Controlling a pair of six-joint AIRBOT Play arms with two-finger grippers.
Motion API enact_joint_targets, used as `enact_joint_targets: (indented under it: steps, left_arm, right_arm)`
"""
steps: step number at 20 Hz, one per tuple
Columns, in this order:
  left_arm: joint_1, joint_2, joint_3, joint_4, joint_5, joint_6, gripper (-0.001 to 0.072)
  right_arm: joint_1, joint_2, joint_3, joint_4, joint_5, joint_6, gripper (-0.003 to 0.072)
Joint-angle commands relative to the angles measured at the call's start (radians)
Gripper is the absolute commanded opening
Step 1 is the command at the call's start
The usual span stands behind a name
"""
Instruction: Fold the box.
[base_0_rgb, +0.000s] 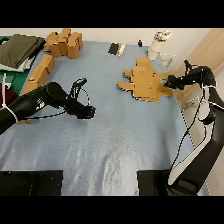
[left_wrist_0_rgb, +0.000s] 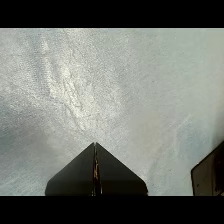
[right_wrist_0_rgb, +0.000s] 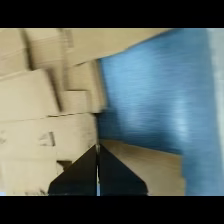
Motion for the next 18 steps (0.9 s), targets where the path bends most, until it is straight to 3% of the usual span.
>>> enact_joint_targets:
  steps: [1,6,10,13,18]
  left_arm:
    - [-0.001,0.0,0.001,0.0,0.0,0.0,0.0012]
    - [-0.001,0.0,0.001,0.0,0.0,0.0,0.0012]
    - [-0.001,0.0,0.001,0.0,0.0,0.0,0.0012]
    - [-0.001,0.0,0.001,0.0,0.0,0.0,0.0012]
    - [-0.001,0.0,0.001,0.0,0.0,0.0,0.0012]
  right_arm:
    - [0.0,0.03,0.02,0.144,-0.108,-0.061,0.0002]
    - [0.0,0.171,0.013,0.152,-0.233,-0.033,-0.0002]
    - [0.019,0.292,-0.093,0.069,-0.343,0.066,-0.0002]
    - [0.087,0.43,-0.322,-0.016,-0.336,0.081,-0.0003]
    - [0.242,0.731,-0.833,-0.126,-0.12,0.171,-0.0003]
